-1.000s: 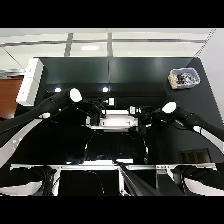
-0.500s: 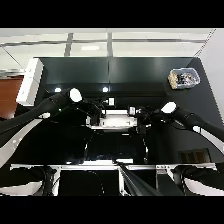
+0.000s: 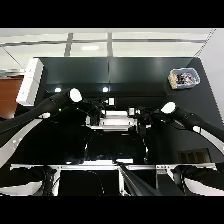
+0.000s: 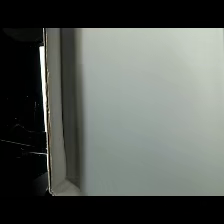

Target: Fold the box and place the chain.

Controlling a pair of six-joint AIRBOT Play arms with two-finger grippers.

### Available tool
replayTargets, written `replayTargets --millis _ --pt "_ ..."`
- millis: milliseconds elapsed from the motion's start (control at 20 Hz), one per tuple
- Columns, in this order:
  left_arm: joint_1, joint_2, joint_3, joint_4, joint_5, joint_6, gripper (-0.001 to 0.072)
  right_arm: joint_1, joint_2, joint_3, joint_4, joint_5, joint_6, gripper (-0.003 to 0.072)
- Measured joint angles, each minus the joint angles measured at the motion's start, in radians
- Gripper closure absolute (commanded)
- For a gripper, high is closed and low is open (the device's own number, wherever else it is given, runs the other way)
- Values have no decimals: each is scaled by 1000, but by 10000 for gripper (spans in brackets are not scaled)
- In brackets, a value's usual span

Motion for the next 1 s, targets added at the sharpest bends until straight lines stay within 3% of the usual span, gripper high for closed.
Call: replayTargets --millis 50,100,150,200,250,300,400,550,600,650,700,800,900,1000 --pt "0 0 0 0 0 0 675 0 0 0 0 0 0 264" --pt "0 0 0 0 0 0 594 0 0 0 0 -1 0 264" --pt "0 2 0 2 0 0 388 0 0 0 0 -2 0 264" --pt "0 4 1 5 -1 -1 228 0 0 0 0 -2 0 264" --pt "2 10 5 8 -3 -14 132 0 0 0 0 -3 0 264" --pt "5 18 12 17 -5 -32 79 0 0 0 0 -3 0 263" --pt "18 48 29 57 -42 -109 75 0 0 0 0 -3 0 264" --pt "47 119 43 150 -133 -249 107 0 0 0 0 -4 1 264" --pt "60 147 46 183 -178 -309 287 0 0 0 0 -5 1 264" --pt "74 171 47 209 -217 -368 633 0 0 0 0 -5 1 264" --pt "87 191 48 224 -264 -430 681 0 0 0 0 -5 1 264" --pt "110 221 46 208 -381 -539 682 0 0 0 0 -5 1 264" --pt "112 238 20 102 -475 -607 682 0 0 0 0 -5 1 264" --pt "93 246 -24 -18 -459 -642 683 0 0 0 1 -5 1 264"
